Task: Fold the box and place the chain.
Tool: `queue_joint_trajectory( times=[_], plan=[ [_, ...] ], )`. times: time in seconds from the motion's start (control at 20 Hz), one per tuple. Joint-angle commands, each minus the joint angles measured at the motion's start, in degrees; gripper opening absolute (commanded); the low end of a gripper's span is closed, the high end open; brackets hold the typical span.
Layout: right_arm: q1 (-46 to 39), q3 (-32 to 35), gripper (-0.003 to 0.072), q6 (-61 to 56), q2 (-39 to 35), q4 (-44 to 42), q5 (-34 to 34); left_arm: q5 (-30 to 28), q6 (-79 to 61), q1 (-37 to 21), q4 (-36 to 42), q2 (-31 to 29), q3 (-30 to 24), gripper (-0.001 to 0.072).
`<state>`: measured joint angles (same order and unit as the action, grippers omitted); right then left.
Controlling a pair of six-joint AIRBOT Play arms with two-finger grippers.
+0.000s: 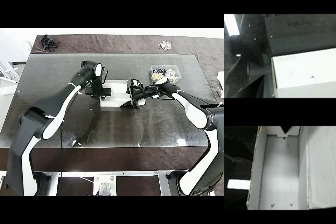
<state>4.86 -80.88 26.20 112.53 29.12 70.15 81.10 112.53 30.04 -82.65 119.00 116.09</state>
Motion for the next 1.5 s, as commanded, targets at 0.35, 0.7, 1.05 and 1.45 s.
queue_joint_trajectory(
  times=[0.35,0.7,1.05,1.45],
  plan=[
    [-0.04,0.02,0.0579,-0.02,-0.02,-0.04,0.0,1.51,0.61,0.9,-0.92,0.22,0.35,0.0069],
    [-0.04,0.02,0.0579,-0.02,-0.02,-0.02,0.0,1.44,0.52,1.05,-0.92,0.15,0.63,0.0599],
    [-0.04,0.02,0.0579,-0.02,-0.02,-0.02,0.0,2.8,-5.05,0.26,4.72,-3.28,0.7,0.0599],
    [-0.04,0.02,0.0578,-0.02,-0.02,-0.04,0.0,17.64,-27.34,-5.35,5.55,-13.27,0.57,0.06]
  ],
)
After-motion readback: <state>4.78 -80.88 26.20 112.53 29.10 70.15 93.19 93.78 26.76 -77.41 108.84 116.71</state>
